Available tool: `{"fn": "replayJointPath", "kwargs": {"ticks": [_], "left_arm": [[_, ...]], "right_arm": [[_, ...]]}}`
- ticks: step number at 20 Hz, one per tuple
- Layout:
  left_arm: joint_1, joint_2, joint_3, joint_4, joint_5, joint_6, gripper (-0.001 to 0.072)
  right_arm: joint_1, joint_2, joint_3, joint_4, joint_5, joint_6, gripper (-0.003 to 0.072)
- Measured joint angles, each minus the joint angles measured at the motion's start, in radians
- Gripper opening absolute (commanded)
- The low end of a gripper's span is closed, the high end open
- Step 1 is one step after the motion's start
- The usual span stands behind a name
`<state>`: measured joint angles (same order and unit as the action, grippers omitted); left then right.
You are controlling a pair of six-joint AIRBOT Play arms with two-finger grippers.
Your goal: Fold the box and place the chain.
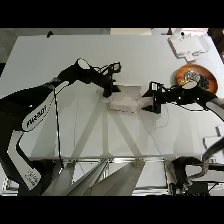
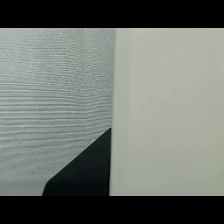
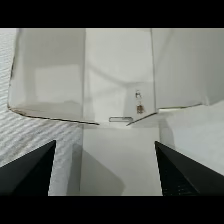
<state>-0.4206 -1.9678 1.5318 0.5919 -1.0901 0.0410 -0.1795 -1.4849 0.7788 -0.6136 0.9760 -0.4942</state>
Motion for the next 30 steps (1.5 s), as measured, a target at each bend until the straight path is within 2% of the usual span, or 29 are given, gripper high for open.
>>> {"fn": "replayJointPath", "kwargs": {"ticks": [10, 14, 17, 20, 24, 30], "left_arm": [[0.000, 0.000, 0.000, 0.000, 0.000, 0.000, 0.0016], [0.000, 0.000, 0.000, 0.000, 0.003, -0.002, 0.0016], [0.001, 0.000, 0.000, 0.000, 0.004, -0.003, 0.0016], [0.001, 0.000, 0.000, 0.000, 0.003, -0.002, 0.0016], [0.001, 0.000, 0.000, 0.000, 0.002, -0.001, 0.0016], [0.001, 0.000, 0.000, 0.000, 0.002, 0.000, 0.0016]], "right_arm": [[0.076, 0.013, -0.040, -0.020, -0.133, 0.098, 0.0695], [0.047, 0.071, -0.041, -0.068, -0.193, 0.166, 0.0695], [-0.020, 0.140, -0.041, -0.098, -0.177, 0.191, 0.0695], [-0.066, 0.209, -0.041, -0.124, -0.102, 0.207, 0.0695], [-0.029, 0.251, -0.045, -0.135, -0.020, 0.213, 0.0695], [0.037, 0.227, -0.104, -0.128, -0.071, 0.210, 0.0695]]}}
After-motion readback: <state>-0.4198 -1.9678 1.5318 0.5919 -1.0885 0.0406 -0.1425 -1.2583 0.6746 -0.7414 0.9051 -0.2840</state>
